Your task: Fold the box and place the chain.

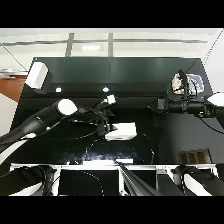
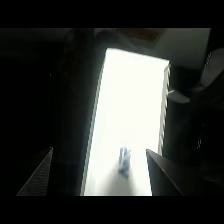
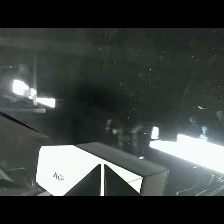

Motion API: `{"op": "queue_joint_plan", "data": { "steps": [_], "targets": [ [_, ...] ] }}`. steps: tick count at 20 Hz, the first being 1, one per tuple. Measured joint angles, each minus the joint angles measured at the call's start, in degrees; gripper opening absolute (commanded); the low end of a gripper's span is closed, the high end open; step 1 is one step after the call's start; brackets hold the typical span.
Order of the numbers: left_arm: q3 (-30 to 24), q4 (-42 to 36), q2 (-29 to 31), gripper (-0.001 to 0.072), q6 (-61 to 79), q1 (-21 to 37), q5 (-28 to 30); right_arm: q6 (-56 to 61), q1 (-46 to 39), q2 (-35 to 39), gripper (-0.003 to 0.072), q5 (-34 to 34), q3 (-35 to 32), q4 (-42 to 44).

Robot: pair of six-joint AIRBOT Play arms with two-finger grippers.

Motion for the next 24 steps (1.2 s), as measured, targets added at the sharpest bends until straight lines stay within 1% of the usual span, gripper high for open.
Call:
{"op": "queue_joint_plan", "data": {
  "steps": [2, 6, 12, 24],
  "targets": [
    [1.38, 0.72, -1.90, 0.0715, 0.92, -2.82, 0.46, -0.48, 0.00, 0.00, 0.0027, -0.04, 0.00, -0.04],
    [2.43, 6.34, -3.34, 0.0714, 2.19, -6.05, 1.18, -1.70, 0.00, -0.02, 0.0027, -0.22, 0.00, -0.09],
    [2.75, 8.94, -3.85, 0.0714, 1.66, -7.08, 1.38, -3.45, 0.00, 0.00, 0.0027, -0.61, -0.11, -0.13],
    [2.80, 9.33, -4.35, 0.0714, -2.27, -7.30, 1.16, -4.50, 0.00, 0.00, 0.0027, -1.29, -0.11, -0.11]
  ]
}}
